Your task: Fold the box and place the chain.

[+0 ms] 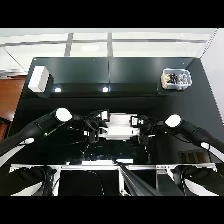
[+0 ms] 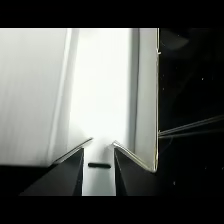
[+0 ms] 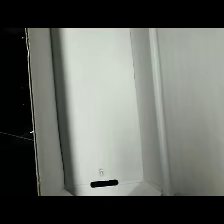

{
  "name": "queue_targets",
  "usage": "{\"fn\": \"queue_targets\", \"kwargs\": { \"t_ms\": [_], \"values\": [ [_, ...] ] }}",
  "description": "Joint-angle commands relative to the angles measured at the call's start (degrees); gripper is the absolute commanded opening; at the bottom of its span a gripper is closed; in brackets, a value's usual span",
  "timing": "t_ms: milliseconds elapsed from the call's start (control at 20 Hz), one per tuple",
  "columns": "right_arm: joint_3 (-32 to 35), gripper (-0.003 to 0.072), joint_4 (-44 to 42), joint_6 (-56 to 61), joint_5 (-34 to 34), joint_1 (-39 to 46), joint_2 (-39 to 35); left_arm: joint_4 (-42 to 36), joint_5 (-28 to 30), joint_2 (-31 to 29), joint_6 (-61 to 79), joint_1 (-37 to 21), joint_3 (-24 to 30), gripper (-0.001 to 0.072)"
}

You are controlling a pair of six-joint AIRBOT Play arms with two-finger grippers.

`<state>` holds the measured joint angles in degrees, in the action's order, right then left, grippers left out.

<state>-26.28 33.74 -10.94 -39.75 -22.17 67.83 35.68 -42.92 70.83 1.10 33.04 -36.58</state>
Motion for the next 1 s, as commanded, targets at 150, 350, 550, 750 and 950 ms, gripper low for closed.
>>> {"fn": "queue_targets", "kwargs": {
  "t_ms": [150,350,550,750,950],
  "values": [
    [-0.02,0.0004,-0.04,0.0,-0.04,-0.04,-0.02,-2.27,1.86,2.69,0.0,1.92,-0.02,0.024],
    [-0.02,0.0004,-0.04,0.0,-0.04,-0.04,-0.02,-2.34,2.05,3.52,-1.7,1.95,-0.04,0.0171],
    [0.0,0.0004,-0.04,0.0,-0.04,-0.04,-0.02,-3.21,1.77,3.21,-2.01,1.92,-0.07,0.0225],
    [0.0,0.0004,-0.04,0.0,-0.04,-0.04,-0.02,1.38,0.24,-0.28,-14.53,-0.22,-0.81,0.0128],
    [0.0,0.0004,-0.04,0.0,-0.04,-0.04,-0.02,18.05,-13.81,-11.17,-39.28,-8.31,-1.75,0.0025]
  ]
}}
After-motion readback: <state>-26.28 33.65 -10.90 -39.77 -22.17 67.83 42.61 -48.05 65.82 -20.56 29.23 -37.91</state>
